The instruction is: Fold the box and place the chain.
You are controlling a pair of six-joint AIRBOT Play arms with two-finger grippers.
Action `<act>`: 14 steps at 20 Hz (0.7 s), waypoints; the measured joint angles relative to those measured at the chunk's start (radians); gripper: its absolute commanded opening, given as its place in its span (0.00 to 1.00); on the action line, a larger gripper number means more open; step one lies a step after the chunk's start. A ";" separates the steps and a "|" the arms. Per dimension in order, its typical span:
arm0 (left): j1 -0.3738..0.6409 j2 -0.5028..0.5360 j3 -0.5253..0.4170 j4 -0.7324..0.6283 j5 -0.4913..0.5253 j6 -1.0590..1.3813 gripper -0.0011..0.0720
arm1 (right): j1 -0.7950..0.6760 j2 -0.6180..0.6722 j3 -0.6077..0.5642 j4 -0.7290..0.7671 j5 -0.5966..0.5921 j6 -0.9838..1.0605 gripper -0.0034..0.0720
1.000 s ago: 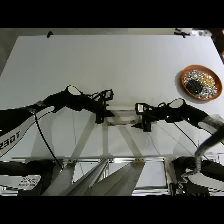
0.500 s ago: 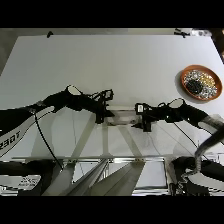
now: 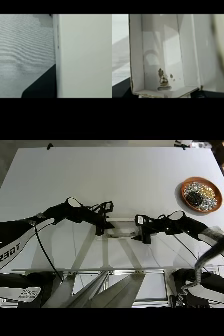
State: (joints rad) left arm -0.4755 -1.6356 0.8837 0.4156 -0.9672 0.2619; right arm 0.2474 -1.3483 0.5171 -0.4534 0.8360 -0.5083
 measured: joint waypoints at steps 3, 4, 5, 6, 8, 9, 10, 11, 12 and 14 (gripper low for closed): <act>0.000 0.000 0.000 0.001 -0.003 0.000 0.03 | 0.001 0.000 0.000 0.017 0.021 0.002 0.96; 0.000 0.000 0.000 0.001 -0.003 0.000 0.03 | 0.000 0.000 0.001 0.021 0.023 0.002 0.94; 0.000 0.000 0.000 0.000 -0.003 0.000 0.03 | 0.000 -0.001 0.001 0.022 0.025 0.002 0.86; 0.000 0.000 0.000 0.001 -0.003 0.000 0.03 | 0.000 -0.003 0.001 0.023 0.030 0.002 0.79; 0.000 0.000 0.000 0.001 -0.003 0.000 0.03 | 0.000 -0.009 0.001 0.020 0.031 0.002 0.73; 0.000 0.000 0.000 0.000 -0.003 0.000 0.03 | 0.000 -0.012 0.001 0.016 0.029 0.002 0.69; 0.000 0.000 0.000 0.000 -0.003 0.000 0.03 | 0.000 -0.014 0.001 0.009 0.024 0.001 0.59; 0.000 0.000 0.000 0.000 -0.003 0.000 0.03 | 0.000 -0.015 0.001 0.004 0.019 0.001 0.59; 0.000 0.000 0.000 0.000 -0.003 0.000 0.03 | 0.000 -0.017 0.001 -0.006 0.013 0.001 0.59; 0.000 0.000 0.000 0.000 -0.003 0.000 0.03 | 0.001 -0.019 0.001 -0.026 0.000 0.001 0.59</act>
State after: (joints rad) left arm -0.4759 -1.6356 0.8837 0.4160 -0.9699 0.2619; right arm 0.2481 -1.3670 0.5182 -0.4789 0.8356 -0.5072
